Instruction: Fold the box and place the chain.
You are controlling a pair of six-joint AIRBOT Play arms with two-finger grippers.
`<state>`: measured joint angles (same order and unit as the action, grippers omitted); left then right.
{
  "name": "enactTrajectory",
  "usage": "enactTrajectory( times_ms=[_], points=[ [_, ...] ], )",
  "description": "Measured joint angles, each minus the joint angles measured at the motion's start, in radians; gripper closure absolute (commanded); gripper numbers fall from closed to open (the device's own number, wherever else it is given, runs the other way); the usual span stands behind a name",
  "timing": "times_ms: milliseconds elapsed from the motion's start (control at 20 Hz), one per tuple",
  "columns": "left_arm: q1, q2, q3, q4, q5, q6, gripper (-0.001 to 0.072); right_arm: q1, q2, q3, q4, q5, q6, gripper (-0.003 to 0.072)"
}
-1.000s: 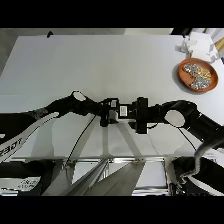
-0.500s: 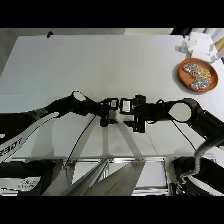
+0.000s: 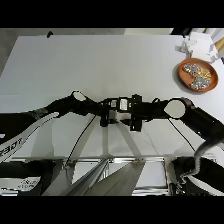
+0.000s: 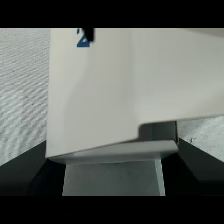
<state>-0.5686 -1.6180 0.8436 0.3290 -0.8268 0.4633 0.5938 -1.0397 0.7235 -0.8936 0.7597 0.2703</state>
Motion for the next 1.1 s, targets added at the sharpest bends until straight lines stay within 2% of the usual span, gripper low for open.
enactTrajectory(
  times_ms=[550,900,1100],
  points=[
    [0.0,0.0,0.0,0.0,0.0,0.0,0.0638,0.0,-0.026,0.0,0.004,-0.034,-0.006,0.0232],
    [0.0,0.0,0.0,0.0,-0.001,0.0,0.0638,-0.001,-0.031,0.0,-0.018,-0.052,-0.008,0.0286],
    [0.0,0.0,0.0,0.0,0.0,0.0,0.0638,-0.001,-0.032,0.0,-0.023,-0.052,-0.007,0.0285]
  ],
)
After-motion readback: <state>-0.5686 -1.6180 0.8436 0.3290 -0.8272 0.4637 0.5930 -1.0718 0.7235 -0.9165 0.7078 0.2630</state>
